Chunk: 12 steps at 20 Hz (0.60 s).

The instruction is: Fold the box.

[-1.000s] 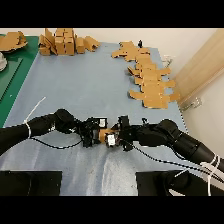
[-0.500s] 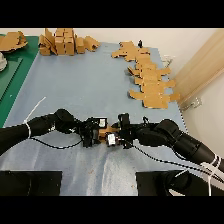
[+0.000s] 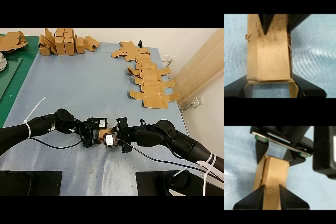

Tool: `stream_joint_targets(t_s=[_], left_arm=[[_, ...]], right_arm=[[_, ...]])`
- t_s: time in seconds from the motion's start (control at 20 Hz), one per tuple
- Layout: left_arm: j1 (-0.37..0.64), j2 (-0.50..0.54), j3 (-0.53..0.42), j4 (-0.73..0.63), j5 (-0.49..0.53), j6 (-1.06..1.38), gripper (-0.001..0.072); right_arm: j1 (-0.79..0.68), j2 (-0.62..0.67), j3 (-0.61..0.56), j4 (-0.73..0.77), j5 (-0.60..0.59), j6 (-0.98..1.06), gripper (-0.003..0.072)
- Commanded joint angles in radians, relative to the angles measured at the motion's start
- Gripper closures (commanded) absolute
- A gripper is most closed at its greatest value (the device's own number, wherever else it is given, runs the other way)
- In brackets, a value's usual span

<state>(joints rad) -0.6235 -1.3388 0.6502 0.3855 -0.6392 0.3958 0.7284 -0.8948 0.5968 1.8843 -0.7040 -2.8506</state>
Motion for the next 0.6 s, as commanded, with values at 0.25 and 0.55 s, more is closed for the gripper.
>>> stream_joint_targets(t_s=[0.25, 0.55], left_arm=[[0.0, 0.0, 0.001, 0.0, 0.002, -0.003, 0.0184], [0.0, 0.0, 0.001, 0.0, 0.002, -0.003, 0.0184]], right_arm=[[0.018, 0.054, 0.002, -0.006, -0.045, 0.156, 0.0382], [-0.007, 0.299, -0.002, 0.035, -0.05, 1.147, 0.0684]])
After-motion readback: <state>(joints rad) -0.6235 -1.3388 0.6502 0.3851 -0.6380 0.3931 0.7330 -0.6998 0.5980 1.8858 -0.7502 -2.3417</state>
